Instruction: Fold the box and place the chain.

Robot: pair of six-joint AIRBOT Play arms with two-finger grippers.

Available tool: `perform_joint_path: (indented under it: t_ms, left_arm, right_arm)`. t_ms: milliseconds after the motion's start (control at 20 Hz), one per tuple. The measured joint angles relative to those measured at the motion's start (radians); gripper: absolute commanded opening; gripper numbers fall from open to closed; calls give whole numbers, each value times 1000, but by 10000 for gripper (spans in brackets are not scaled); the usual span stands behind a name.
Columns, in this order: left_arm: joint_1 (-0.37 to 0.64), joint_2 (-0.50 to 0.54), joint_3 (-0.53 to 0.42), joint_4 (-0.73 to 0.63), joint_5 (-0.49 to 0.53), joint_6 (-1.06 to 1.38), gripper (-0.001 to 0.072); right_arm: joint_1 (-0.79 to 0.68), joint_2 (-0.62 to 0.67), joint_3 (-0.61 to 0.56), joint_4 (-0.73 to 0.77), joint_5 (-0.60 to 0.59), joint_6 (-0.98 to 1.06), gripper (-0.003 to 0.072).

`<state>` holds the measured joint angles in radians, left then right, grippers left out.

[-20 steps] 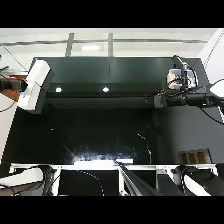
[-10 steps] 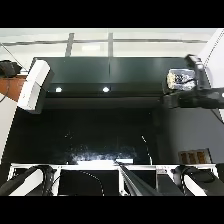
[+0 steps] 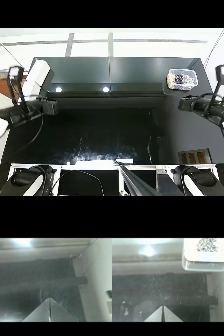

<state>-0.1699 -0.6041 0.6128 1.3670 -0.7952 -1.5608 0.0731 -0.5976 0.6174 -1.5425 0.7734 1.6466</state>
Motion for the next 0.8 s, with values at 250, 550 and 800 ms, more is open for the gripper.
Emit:
perform_joint_path:
  t_ms: [250, 550, 800]
  left_arm:
    - [-48, 50, -56, 108, -5, -106, 30]
    - [-65, 61, -69, 136, 22, -111, 30]
    - [-68, 62, -71, 141, 28, -111, 31]
  right_arm:
    - [0, 8, -85, -20, -212, 16, 28]
    - [-1, 10, -103, -27, -275, 22, 28]
    - [-1, 10, -105, -29, -286, 22, 28]
